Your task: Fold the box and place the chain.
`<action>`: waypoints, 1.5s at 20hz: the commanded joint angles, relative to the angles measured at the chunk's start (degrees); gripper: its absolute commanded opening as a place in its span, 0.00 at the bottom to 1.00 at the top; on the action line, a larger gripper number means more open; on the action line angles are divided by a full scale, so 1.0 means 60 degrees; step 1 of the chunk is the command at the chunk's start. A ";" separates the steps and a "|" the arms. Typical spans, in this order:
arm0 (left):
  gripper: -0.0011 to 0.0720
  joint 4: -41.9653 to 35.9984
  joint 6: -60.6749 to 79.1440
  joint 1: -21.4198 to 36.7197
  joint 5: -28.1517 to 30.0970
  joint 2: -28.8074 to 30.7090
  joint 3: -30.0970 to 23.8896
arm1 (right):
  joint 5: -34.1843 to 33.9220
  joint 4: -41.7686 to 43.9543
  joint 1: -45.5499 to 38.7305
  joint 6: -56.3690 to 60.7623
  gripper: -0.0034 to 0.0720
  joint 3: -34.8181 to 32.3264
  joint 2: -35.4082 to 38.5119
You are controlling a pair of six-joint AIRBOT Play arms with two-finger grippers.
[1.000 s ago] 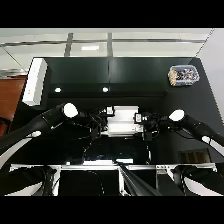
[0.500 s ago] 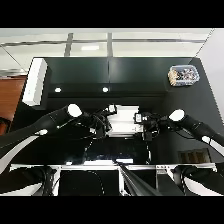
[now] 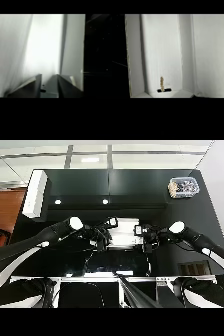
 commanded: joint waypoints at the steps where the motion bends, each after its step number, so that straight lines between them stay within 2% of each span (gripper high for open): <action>1: 0.38 0.0087 -0.0011 -0.0029 -0.0080 0.0018 0.0044 | -0.0007 0.0007 0.0004 0.0011 0.58 0.0004 -0.0004; 2: 0.05 0.0280 0.0000 0.0022 -0.0164 0.0073 0.0102 | -0.0007 0.0007 0.0004 0.0011 0.58 0.0004 -0.0004; 5: 0.05 0.0572 -0.0907 0.0441 -0.0186 0.0710 0.0153 | -0.0007 0.0007 0.0004 0.0011 0.58 0.0004 -0.0004; 8: 0.05 0.1727 -0.2943 0.1195 -0.0379 0.1971 0.0153 | -0.0007 0.0007 0.0004 0.0011 0.58 0.0004 -0.0004; 11: 0.05 0.3005 -0.5359 0.2346 -0.2215 0.2809 0.0149 | -0.0007 0.0007 0.0004 0.0011 0.58 0.0004 -0.0004; 13: 0.05 0.3687 -0.7526 0.3049 -0.2550 0.2911 -0.0044 | -0.0007 0.0007 0.0004 0.0011 0.58 0.0004 -0.0004; 15: 0.05 0.3581 -0.9690 0.3781 -0.2506 0.2809 -0.0605 | -0.0007 0.0007 0.0004 0.0011 0.58 0.0004 -0.0004; 17: 0.05 0.3085 -1.1173 0.4419 -0.2350 0.2510 -0.1341 | -0.0007 0.0007 0.0004 0.0011 0.58 0.0004 -0.0004; 21: 0.05 -0.0543 -0.9562 0.5421 -0.2415 0.1461 -0.2495 | -0.0007 0.0007 0.0004 0.0011 0.58 0.0004 -0.0004; 24: 0.05 -0.1169 -0.9249 0.4852 -0.2153 0.0885 -0.2539 | -0.0007 0.0007 0.0004 0.0011 0.58 0.0004 -0.0004; 28: 0.05 -0.1173 -0.9220 0.3705 -0.1515 0.0667 -0.2539 | -0.0007 0.0007 0.0004 0.0011 0.58 0.0004 -0.0004; 30: 0.05 -0.1515 -0.8473 0.3457 -0.1504 0.0667 -0.2539 | -0.0007 0.0007 0.0004 0.0011 0.58 0.0004 -0.0004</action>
